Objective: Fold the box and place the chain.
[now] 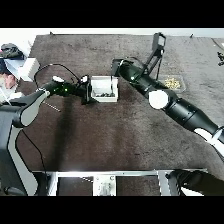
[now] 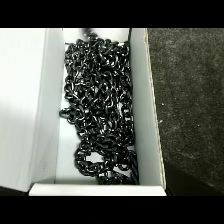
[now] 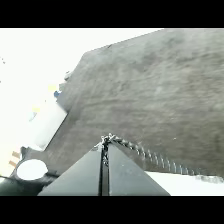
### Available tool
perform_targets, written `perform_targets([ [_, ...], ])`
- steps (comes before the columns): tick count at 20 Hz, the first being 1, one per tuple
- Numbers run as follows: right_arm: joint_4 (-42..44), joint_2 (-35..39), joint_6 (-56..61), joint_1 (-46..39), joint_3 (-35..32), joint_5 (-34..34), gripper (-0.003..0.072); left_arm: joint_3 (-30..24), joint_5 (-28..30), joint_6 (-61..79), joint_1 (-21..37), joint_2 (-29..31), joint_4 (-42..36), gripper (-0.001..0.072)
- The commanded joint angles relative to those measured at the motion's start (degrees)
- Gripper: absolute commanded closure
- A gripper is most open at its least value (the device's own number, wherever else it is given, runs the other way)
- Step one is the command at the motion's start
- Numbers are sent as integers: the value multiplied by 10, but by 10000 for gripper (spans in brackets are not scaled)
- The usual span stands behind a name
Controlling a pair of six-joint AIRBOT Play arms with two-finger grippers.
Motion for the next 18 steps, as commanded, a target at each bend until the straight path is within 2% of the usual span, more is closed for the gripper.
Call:
perform_targets([
  [1, 0, -35, -1, 20, 2, -2, 692, 0, 0, 0, 0, 0, 0, 305],
  [8, 0, -135, -1, 20, 2, 19, 691, 0, 0, 0, 0, 0, 0, 305],
  [11, -10, -151, -1, 18, 2, 25, 676, 0, 0, 0, 0, 0, 0, 305],
  [12, -23, -150, -1, 13, 2, 29, 508, 0, 0, 0, 0, 0, 0, 305],
  [13, -33, -150, -1, 7, 2, 29, 274, 0, 0, 0, 0, 0, 0, 305],
  [14, -50, -147, -1, -3, 2, 29, 269, 0, 0, 0, 0, 0, 0, 305],
  [15, -74, -139, -1, -11, 2, 29, 389, 0, 0, 0, 0, 0, 0, 305],
  [16, -112, -123, -2, -19, 2, 33, 431, 0, 0, 0, 0, 0, 0, 305],
  [18, -190, -83, -3, -44, 12, 71, 390, 0, 0, 0, 0, 0, 0, 305],
])
